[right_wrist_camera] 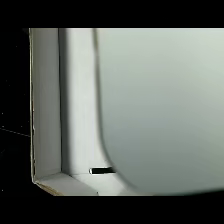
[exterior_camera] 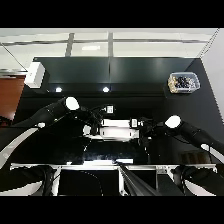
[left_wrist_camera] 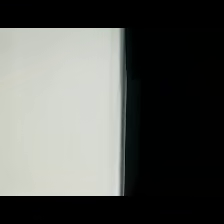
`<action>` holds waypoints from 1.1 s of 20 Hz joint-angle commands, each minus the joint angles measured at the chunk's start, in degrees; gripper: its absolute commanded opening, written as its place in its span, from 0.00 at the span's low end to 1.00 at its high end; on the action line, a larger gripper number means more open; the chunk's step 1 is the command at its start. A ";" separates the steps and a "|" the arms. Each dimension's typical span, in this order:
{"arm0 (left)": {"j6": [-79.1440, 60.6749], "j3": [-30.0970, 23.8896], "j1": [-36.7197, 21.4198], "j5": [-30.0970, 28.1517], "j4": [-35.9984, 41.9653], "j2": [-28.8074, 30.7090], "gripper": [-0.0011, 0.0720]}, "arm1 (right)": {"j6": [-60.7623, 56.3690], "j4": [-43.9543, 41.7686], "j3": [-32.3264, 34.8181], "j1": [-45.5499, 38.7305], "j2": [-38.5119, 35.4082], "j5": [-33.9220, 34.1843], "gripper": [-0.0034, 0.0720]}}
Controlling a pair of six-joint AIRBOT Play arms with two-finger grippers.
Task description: Fold the box and place the chain.
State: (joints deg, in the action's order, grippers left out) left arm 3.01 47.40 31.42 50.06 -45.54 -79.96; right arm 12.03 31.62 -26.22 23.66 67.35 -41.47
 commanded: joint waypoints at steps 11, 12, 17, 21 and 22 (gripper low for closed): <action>0.00 0.04 0.02 -0.07 0.00 -0.04 0.05 | -2.56 3.19 -0.04 2.89 0.55 2.67 0.89; 0.00 0.04 0.02 -0.04 -0.02 -0.04 0.05 | -3.13 3.08 -0.04 2.86 0.55 3.17 0.89; 0.17 0.04 0.00 0.09 0.00 -0.02 0.05 | -3.21 2.99 -0.04 2.84 0.55 3.30 0.62; 4.79 0.63 -0.13 0.72 -0.61 0.17 0.30 | -3.21 3.06 -0.04 2.84 0.55 3.15 0.30; 5.20 1.57 -0.28 2.97 -2.08 0.59 0.63 | -3.21 3.10 -0.04 2.84 0.55 3.15 0.30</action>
State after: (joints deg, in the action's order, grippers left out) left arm 5.37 47.94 31.33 50.46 -46.06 -79.83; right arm 8.88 34.41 -26.28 26.46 67.92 -38.26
